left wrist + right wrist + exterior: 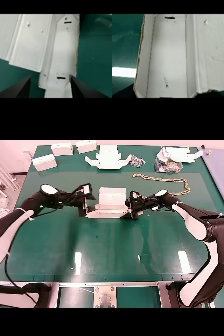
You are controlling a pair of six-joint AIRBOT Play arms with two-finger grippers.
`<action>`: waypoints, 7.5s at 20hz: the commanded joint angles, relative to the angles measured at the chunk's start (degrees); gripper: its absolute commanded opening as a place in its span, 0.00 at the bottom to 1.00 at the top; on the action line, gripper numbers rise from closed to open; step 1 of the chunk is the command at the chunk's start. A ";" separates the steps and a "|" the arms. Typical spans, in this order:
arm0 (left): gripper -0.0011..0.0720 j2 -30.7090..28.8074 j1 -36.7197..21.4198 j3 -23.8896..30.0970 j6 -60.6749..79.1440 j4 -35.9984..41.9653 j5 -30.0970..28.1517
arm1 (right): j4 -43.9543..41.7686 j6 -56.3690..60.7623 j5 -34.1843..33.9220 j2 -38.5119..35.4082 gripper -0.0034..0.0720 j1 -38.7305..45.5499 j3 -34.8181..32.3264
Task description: Fold the box and place the chain.
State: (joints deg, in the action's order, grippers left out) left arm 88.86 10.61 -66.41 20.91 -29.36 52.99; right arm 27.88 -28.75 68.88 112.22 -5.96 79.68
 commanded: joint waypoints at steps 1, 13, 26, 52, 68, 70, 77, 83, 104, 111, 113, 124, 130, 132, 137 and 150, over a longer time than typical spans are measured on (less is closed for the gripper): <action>0.76 1.97 -3.56 -0.07 -4.22 -0.04 8.87 | 0.00 0.00 0.00 0.00 0.78 0.00 0.00; 0.77 8.55 -5.86 -4.98 -5.77 4.79 6.47 | -0.02 0.00 0.00 0.00 0.78 0.00 0.00; 0.76 15.93 -7.30 -10.36 -6.36 4.24 13.81 | 0.00 -0.02 0.02 0.00 0.78 0.00 0.00; 0.73 16.57 -1.49 -11.32 -5.70 -0.13 7.72 | 0.00 0.00 0.02 0.00 0.78 0.00 0.00; 0.66 16.39 -4.00 -11.43 -5.92 0.17 11.43 | -0.02 0.00 0.00 0.00 0.78 0.00 0.00; 0.65 16.39 -4.00 -11.43 -5.95 0.15 12.41 | 0.00 0.00 0.02 0.00 0.78 0.00 0.00; 0.65 16.39 -4.00 -11.43 -5.95 -0.13 15.02 | -0.02 0.00 0.02 0.00 0.78 0.00 0.00; 0.46 16.39 -3.98 -11.43 -5.42 0.83 14.95 | 0.00 0.00 0.00 0.00 0.78 0.00 0.00; 0.34 16.50 4.66 -11.32 -3.02 1.60 3.06 | -0.02 0.00 0.00 0.00 0.78 0.00 0.00; 0.92 16.50 4.76 -11.32 -3.37 3.21 0.02 | -0.02 0.00 0.02 0.00 0.78 0.00 0.00; 0.92 16.50 4.74 -11.32 -3.08 3.21 0.31 | 0.00 0.00 0.00 0.00 0.78 0.00 0.00; 0.25 16.37 1.60 -11.32 4.22 3.06 4.39 | -0.02 0.00 0.00 0.00 0.78 0.00 0.00; 0.25 16.24 -3.37 -11.34 7.13 7.61 10.29 | -0.02 0.00 0.02 0.00 0.78 0.00 0.00; 0.25 15.82 -5.03 -11.39 8.15 10.27 12.33 | -0.02 -0.02 0.00 0.00 0.78 0.00 0.00; 0.25 13.75 -9.20 -11.39 -4.26 11.65 12.46 | 0.00 -0.02 0.00 0.00 0.78 0.00 0.00; 0.04 11.39 -15.13 -11.32 -55.47 -6.78 15.47 | -0.02 0.00 0.00 0.00 0.78 0.00 0.00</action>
State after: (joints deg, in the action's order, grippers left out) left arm 100.33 -4.05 -77.73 -23.77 -29.54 68.82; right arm 27.88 -28.77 68.88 112.25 -5.96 79.68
